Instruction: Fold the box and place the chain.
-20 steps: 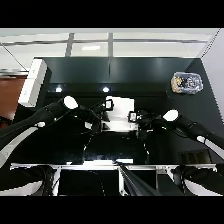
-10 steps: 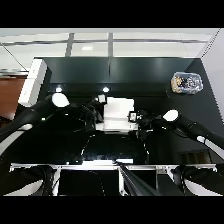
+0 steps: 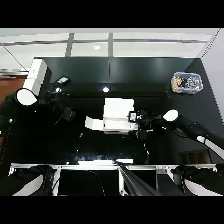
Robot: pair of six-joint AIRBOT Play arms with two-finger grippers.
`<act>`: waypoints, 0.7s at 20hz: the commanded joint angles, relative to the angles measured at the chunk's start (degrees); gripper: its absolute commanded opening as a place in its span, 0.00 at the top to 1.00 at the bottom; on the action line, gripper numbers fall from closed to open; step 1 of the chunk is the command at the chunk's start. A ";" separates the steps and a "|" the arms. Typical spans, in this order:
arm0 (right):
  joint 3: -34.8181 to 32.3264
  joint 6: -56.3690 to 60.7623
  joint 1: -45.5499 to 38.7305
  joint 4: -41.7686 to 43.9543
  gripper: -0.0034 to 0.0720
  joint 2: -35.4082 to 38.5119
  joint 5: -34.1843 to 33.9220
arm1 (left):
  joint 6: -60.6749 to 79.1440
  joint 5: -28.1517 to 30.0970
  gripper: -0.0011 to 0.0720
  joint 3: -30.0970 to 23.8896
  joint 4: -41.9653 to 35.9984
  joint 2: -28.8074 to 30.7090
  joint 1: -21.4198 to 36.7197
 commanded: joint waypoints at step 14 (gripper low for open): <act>0.00 0.02 0.04 0.00 0.63 -0.04 0.04 | 11.23 0.50 0.87 -7.98 -39.19 -16.06 -0.68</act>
